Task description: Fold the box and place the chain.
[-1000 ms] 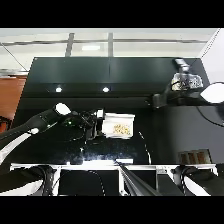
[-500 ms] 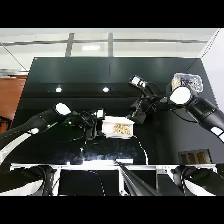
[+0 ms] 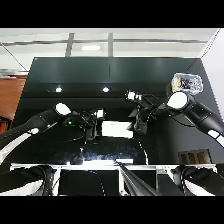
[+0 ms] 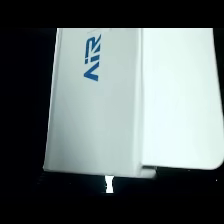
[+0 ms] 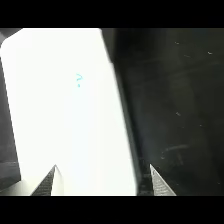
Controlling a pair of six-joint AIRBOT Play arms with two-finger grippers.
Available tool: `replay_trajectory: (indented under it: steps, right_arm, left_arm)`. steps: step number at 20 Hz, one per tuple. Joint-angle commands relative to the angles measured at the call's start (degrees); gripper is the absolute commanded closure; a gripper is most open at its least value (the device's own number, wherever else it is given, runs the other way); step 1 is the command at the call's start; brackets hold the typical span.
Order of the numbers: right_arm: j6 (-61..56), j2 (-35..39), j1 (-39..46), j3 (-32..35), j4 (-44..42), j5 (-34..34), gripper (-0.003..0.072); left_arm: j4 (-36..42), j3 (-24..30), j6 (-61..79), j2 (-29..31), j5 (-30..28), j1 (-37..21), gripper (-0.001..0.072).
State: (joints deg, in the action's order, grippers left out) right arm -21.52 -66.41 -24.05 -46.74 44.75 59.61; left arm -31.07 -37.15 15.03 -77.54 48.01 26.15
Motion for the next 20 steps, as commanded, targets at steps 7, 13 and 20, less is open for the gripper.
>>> replay_trajectory:
  steps: [7,13,20]
  right_arm:
    - [1.5,0.0,-1.9,0.6,-1.2,0.1,0.0015]
    - [2.5,0.0,-2.5,1.4,0.6,-0.9,0.0189]
    - [2.5,0.0,-2.5,1.3,0.5,-2.1,0.0558]
  left_arm:
    - [0.0,0.0,0.0,0.0,0.0,0.0,0.0245]
    - [0.0,0.0,0.0,0.0,0.0,0.0,0.0245]
    - [0.0,0.0,0.0,0.0,0.2,0.0,0.0245]
